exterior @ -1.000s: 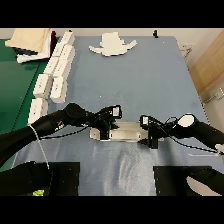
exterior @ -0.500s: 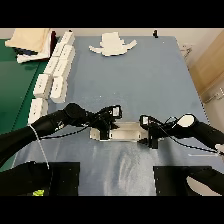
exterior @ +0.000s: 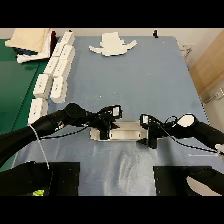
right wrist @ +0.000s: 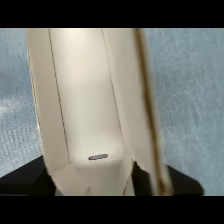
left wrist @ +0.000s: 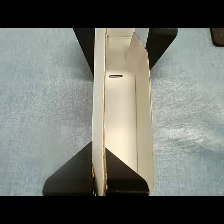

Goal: Fold the box.

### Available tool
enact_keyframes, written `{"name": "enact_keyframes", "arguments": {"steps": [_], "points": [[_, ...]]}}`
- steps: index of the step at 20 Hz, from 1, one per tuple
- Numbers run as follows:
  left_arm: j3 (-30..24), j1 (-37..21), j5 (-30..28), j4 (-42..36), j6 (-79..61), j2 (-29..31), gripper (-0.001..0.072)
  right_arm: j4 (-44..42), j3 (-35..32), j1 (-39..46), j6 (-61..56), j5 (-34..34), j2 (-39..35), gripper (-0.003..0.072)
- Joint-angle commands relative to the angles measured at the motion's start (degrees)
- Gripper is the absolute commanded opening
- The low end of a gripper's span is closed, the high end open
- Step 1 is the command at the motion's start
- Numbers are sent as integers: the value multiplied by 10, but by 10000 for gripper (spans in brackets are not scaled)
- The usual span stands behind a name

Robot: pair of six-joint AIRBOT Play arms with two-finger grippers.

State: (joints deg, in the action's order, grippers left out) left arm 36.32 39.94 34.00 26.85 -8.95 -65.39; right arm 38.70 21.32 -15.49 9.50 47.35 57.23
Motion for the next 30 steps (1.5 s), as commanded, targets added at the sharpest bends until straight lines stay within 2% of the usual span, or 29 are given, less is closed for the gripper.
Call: {"name": "enact_keyframes", "arguments": {"steps": [1, 16, 18, 25, 26, 27, 30], "points": [[0, 0, -4, -1, 0, 0, 14, -11, 0, 0, 0, 2, 0, 720], [0, 0, -4, -1, 0, 0, 14, -1, 0, -25, 2, -9, 17, 709], [0, 0, -4, -1, 0, 0, 14, 2, 1, -24, 0, -11, 17, 647], [0, 0, -4, -1, 0, 0, 15, 3, 1, -24, -7, -11, 2, 645], [0, 0, -4, -1, 0, 0, 15, 3, 1, -24, -7, -12, 2, 632], [0, 0, -4, -1, 0, 0, 14, 4, 1, -24, -7, -12, 2, 580], [0, 0, -4, -1, 0, 0, 14, 6, 1, -24, -7, -13, 2, 546]]}}
